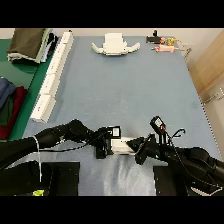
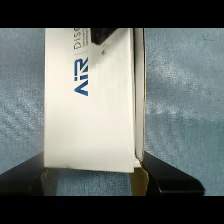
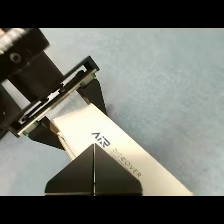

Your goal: Fold the box.

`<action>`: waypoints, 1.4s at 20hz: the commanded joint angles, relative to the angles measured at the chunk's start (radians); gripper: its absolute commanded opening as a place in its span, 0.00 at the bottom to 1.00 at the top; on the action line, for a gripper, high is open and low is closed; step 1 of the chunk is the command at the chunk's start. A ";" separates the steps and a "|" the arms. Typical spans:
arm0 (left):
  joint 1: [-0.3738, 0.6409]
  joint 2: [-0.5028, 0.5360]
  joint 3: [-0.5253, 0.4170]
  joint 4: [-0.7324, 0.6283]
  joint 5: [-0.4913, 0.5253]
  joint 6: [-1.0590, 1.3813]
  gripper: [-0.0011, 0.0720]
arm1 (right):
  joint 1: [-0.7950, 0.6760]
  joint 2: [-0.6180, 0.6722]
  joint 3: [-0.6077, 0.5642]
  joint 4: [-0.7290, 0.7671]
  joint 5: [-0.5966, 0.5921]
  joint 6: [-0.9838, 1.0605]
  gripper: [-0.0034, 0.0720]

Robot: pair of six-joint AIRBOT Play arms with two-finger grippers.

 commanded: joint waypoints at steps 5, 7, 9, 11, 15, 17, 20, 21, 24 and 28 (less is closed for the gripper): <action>0.000 0.000 0.000 0.000 0.000 0.000 0.66 | 0.001 0.006 -0.104 0.032 0.006 0.016 0.05; 0.001 0.000 0.000 0.000 0.000 0.000 0.66 | 0.001 0.006 -0.124 0.032 0.008 0.018 0.05; 0.000 0.000 0.000 0.000 0.000 0.000 0.66 | 0.001 0.005 -0.139 0.032 0.006 0.021 0.05; 0.001 0.000 0.000 0.000 0.000 0.000 0.66 | 0.001 0.005 -0.145 0.031 0.007 0.026 0.05; 0.000 0.000 0.000 0.000 0.000 0.000 0.66 | 0.001 0.005 -0.145 0.031 0.007 0.026 0.05; 0.001 0.000 0.000 0.000 0.000 0.000 0.66 | 0.001 0.009 -0.143 0.031 0.014 0.026 0.05; 0.000 0.000 0.000 0.000 0.000 0.000 0.66 | 0.001 0.022 -0.113 0.031 0.035 0.026 0.05; 0.000 0.000 0.000 0.000 0.000 0.000 0.66 | 0.001 0.027 -0.096 0.031 0.042 0.026 0.05; 0.001 0.000 0.000 0.000 0.000 0.000 0.66 | 0.001 0.032 -0.046 0.026 0.044 0.025 0.05; 0.001 0.000 0.000 0.000 0.000 0.000 0.66 | 0.001 0.032 -0.018 -0.015 0.053 0.025 0.05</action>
